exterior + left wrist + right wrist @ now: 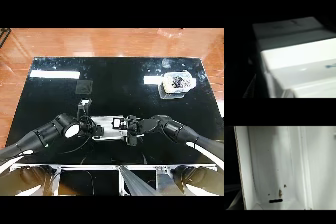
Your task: Fold the box and place the chain.
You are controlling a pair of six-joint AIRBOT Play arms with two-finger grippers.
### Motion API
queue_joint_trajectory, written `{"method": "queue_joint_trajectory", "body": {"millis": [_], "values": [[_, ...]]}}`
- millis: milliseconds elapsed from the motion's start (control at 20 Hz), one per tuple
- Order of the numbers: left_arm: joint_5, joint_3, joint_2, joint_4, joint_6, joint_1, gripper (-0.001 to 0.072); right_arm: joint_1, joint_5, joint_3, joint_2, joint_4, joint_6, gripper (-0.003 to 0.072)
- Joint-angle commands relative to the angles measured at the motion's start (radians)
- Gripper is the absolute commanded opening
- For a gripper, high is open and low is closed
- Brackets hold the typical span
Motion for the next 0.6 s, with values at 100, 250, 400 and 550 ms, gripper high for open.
{"method": "queue_joint_trajectory", "body": {"millis": [100,250,400,550], "values": [[-0.048,0.023,-0.006,0.047,-0.111,-0.013,0.0552,0.000,-0.004,0.000,-0.001,0.003,0.002,0.0299],[-0.059,0.023,-0.006,0.050,-0.132,-0.013,0.0550,0.000,-0.004,0.000,-0.001,0.003,0.002,0.0300],[-0.060,0.023,-0.007,0.068,-0.164,-0.013,0.0438,0.000,-0.003,0.000,0.000,0.003,0.002,0.0299],[-0.060,0.024,-0.014,0.072,-0.203,-0.013,0.0410,0.000,-0.003,0.000,0.000,0.004,0.002,0.0299]]}}
